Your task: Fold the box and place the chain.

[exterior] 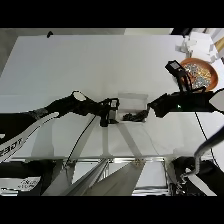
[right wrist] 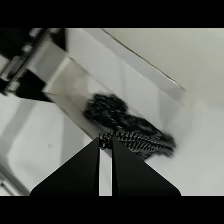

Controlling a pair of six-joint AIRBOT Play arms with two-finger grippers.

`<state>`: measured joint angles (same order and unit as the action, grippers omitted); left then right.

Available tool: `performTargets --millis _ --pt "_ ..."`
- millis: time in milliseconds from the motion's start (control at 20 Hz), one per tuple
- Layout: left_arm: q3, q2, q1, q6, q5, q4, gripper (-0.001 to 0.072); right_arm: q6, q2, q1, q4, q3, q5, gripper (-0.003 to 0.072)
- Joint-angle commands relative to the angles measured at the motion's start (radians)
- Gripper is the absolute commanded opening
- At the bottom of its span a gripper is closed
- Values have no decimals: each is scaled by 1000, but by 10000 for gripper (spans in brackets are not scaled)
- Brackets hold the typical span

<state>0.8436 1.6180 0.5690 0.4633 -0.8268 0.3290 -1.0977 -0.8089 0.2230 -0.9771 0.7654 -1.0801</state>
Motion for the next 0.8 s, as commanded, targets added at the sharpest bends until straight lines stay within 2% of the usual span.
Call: performTargets --millis 0,350,600,750 --pt "0 0 0 0 0 0 72 100 12 0 163 1 -6 22" --pt "0 0 0 0 0 0 72 312 12 0 418 1 -3 22" --pt "0 0 0 0 0 0 72 340 11 0 436 1 2 22" --pt "0 0 0 0 0 0 72 340 4 0 386 0 3 23"
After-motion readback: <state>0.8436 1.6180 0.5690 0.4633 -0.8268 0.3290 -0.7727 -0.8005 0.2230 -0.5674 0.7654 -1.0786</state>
